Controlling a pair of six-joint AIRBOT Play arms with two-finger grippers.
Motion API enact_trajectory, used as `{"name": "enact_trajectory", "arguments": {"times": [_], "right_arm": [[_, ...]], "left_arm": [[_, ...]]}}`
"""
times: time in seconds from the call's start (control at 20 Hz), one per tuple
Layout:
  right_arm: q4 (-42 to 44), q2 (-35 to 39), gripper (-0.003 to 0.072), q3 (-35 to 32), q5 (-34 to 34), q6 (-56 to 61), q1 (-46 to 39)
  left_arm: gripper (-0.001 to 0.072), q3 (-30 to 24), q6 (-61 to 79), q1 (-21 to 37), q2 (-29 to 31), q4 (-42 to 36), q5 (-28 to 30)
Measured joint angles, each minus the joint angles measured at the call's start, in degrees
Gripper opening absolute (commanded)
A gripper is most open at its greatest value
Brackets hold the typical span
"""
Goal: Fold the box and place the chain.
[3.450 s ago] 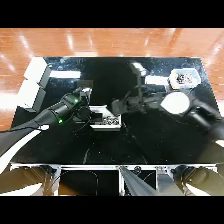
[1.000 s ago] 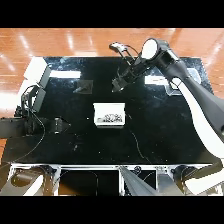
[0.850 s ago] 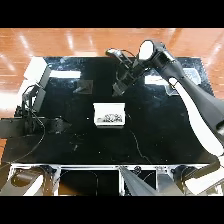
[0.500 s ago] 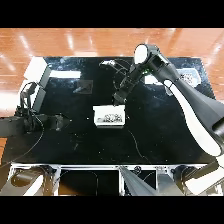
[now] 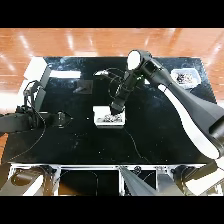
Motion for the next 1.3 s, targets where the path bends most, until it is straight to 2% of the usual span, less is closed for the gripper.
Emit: {"name": "enact_trajectory", "arguments": {"times": [0.4, 0.55, 0.9, 1.3], "right_arm": [[-1.73, 1.29, 0.0703, -0.94, -0.31, -0.61, 0.92], [-1.66, 2.78, 0.0702, 0.87, -0.37, -0.74, 0.26], [-1.11, 2.47, 0.0702, 3.52, -7.85, -1.2, -2.67], [-0.42, -1.01, 0.0702, 1.57, -3.41, -0.5, -2.12]], "left_arm": [[0.0636, 0.0, -0.04, 0.0, -0.35, -1.05, -0.02], [0.0636, 0.0, -0.04, -0.02, -0.35, -1.36, 0.0], [0.0636, 0.0, -0.04, -0.02, -0.35, -1.53, 0.02], [0.0636, 0.0, -0.04, 0.0, -0.35, -1.55, 0.04]]}}
